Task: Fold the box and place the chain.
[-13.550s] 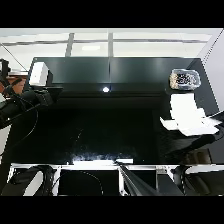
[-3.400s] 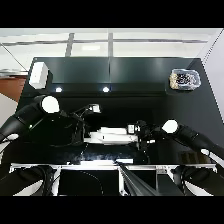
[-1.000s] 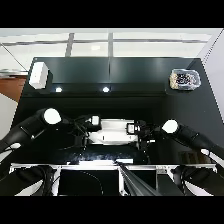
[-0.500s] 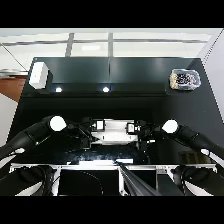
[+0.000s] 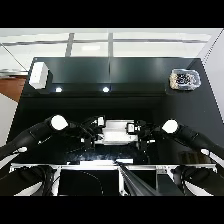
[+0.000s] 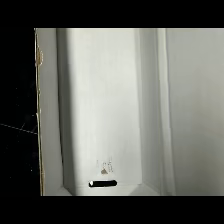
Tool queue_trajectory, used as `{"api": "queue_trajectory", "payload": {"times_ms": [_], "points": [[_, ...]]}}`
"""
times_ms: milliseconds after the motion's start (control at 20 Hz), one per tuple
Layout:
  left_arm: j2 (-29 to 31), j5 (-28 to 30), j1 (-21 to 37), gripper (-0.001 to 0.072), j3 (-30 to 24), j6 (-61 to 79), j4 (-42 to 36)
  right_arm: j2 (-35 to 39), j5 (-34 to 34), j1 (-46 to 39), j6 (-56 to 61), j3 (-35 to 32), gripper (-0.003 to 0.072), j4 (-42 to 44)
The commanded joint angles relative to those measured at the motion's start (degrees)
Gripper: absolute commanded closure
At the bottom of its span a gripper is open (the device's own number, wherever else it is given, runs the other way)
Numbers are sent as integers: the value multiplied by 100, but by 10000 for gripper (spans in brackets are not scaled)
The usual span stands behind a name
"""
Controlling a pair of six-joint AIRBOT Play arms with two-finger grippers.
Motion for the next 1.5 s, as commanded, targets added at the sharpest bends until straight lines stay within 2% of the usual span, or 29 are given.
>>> {"api": "queue_trajectory", "payload": {"times_ms": [0,450,550,600,650,750,800,850,900,950,1000,1050,1100,1250,1350,1450], "points": [[-254,37,-4,486,-2,31,-616,4,-2,0,7,4,282,4],[-555,28,-50,497,-2,205,-772,4,-4,0,7,4,283,4],[-555,24,-92,327,-2,295,-787,4,-7,0,7,4,283,4],[-553,11,-114,329,-2,352,-772,4,-9,0,7,4,283,4],[-553,11,-118,363,-2,350,-763,4,-9,0,7,4,283,4],[-553,15,-118,363,-2,350,-765,4,-9,0,7,4,283,4],[-553,26,-118,296,-2,350,-765,4,-9,0,7,4,282,4],[-553,26,-118,288,-2,350,-761,4,-13,0,7,4,283,4],[-551,13,-118,303,-2,350,-761,4,-20,0,7,4,283,4],[-549,-7,-118,475,2,350,-761,4,-22,0,7,4,283,4],[-549,-20,-116,545,9,348,-761,4,-24,0,7,4,283,4],[-540,-20,-116,550,13,348,-756,4,-24,0,7,4,283,4],[-483,-26,-94,682,15,284,-702,4,-22,0,9,4,283,4],[-55,-118,195,677,15,-372,-452,4,-22,0,28,4,283,4],[350,-538,658,678,15,-723,-221,4,-22,0,57,4,283,7],[680,-841,1340,677,0,-1720,74,4,-22,0,94,4,283,7]]}}
